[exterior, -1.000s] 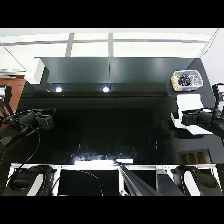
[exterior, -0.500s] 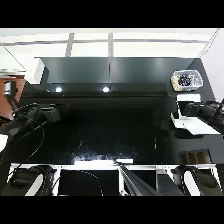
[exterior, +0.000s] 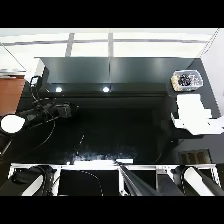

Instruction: Fold the box and place the chain.

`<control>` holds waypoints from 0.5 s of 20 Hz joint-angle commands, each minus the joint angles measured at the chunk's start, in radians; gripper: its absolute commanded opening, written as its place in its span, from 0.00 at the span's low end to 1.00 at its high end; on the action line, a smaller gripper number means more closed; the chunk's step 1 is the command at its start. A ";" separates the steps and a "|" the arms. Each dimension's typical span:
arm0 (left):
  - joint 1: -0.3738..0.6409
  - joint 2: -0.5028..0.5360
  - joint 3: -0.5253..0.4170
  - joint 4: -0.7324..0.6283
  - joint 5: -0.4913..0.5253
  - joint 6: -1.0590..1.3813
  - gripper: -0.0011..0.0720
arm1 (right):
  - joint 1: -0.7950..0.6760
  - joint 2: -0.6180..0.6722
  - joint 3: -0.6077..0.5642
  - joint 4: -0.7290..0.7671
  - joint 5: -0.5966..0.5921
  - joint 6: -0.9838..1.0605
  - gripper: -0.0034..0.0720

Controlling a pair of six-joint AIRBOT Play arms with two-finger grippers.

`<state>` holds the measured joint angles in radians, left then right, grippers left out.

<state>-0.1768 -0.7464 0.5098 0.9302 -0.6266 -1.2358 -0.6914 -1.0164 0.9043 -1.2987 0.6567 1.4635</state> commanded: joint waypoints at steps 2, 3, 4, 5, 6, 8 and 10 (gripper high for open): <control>-0.003 -0.033 0.033 0.008 0.033 0.055 0.99 | -0.255 -0.344 0.323 -0.037 0.323 0.045 1.00; -0.003 -0.033 0.033 0.008 0.041 0.055 0.99 | -0.287 -0.397 0.366 -0.033 0.385 0.000 1.00; -0.003 -0.033 0.033 0.008 0.047 0.055 0.99 | -0.314 -0.449 0.404 0.005 0.447 -0.103 1.00; -0.002 -0.034 0.033 0.008 0.048 0.055 0.99 | -0.332 -0.496 0.439 0.074 0.505 -0.209 1.00; -0.002 -0.034 0.033 0.008 0.050 0.056 0.99 | -0.341 -0.552 0.483 0.166 0.588 -0.332 1.00; -0.002 -0.035 0.033 0.008 0.050 0.060 0.99 | -0.341 -0.658 0.561 0.245 0.769 -0.430 1.00; -0.003 -0.040 0.033 0.008 0.048 0.059 0.99 | -0.336 -0.739 0.591 0.209 0.892 -0.439 1.00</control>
